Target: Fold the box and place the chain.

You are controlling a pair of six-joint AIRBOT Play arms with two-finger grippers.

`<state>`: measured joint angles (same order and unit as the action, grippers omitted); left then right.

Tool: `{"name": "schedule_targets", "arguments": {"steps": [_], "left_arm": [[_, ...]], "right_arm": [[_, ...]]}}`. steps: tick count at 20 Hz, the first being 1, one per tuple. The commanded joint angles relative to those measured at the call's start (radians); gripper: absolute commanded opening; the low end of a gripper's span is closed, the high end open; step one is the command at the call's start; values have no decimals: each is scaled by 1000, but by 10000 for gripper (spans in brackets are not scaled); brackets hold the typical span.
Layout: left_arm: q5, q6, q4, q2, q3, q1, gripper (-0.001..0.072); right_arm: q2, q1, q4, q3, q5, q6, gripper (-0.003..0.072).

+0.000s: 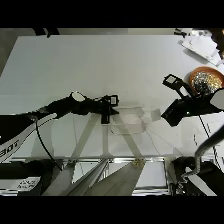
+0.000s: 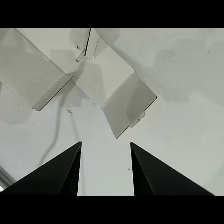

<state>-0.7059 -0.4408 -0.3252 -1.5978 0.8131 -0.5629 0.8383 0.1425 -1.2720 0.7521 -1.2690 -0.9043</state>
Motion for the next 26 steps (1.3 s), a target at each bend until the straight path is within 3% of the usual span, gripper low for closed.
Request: {"name": "schedule_targets", "arguments": {"steps": [1,12,17,26], "left_arm": [[-1,0,-24,-1,-1,0,6],[-16,132,-37,26,7,2,0],[-90,241,-160,22,30,4,-1],[-110,211,-162,17,58,3,1]], "right_arm": [[-1,0,0,1,1,2,343],[-1,0,2,1,5,2,343],[-1,0,5,1,5,1,343],[-1,0,17,1,5,2,343]]}}
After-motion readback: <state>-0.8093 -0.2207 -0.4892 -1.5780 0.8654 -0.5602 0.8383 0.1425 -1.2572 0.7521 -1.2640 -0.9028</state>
